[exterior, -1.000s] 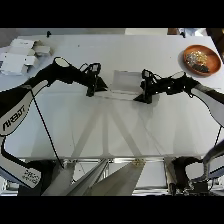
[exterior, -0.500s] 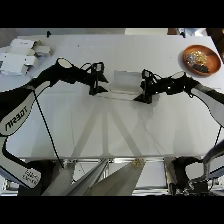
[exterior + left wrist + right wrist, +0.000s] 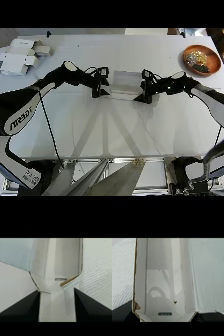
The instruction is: Fold the box and place the chain.
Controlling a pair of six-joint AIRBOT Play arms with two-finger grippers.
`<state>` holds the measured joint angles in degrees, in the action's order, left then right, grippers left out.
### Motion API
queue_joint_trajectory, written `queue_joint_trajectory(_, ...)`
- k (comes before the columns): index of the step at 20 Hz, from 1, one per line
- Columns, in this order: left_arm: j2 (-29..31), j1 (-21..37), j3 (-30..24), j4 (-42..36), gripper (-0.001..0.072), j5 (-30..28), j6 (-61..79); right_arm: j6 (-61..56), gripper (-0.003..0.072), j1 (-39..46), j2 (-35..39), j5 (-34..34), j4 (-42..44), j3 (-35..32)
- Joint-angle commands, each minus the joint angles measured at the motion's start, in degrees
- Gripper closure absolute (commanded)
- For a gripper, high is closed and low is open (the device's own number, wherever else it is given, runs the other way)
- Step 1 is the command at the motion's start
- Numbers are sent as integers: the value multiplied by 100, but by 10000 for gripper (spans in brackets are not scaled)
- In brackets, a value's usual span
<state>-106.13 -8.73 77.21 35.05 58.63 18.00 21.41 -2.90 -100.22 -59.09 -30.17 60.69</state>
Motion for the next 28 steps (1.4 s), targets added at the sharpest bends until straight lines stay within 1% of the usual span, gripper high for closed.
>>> queue_joint_trajectory(1,-7,-31,0,0,322,149,315,0,151,0,-2,0,2,2)
queue_joint_trajectory(2,-7,-37,0,-35,324,149,348,0,151,0,-2,0,2,2)
queue_joint_trajectory(4,-7,-42,0,-214,375,155,647,0,151,0,-2,0,2,2)
queue_joint_trajectory(7,-17,-48,0,-525,374,149,831,0,151,0,-2,0,2,2)
queue_joint_trajectory(12,-26,-103,0,-525,381,120,1187,0,151,0,-2,0,2,2)
queue_joint_trajectory(14,-35,-129,0,-531,456,120,1290,0,151,0,-2,0,2,2)
queue_joint_trajectory(20,-129,-142,0,-1115,456,175,1307,0,151,0,-2,0,2,2)
queue_joint_trajectory(26,-136,-138,0,-1147,451,352,1189,0,151,0,-2,0,2,2)
queue_joint_trajectory(27,-146,-138,0,-1145,391,352,1078,0,151,0,-2,0,2,2)
queue_joint_trajectory(28,-173,-138,0,-1143,316,354,957,0,151,0,-2,0,2,2)
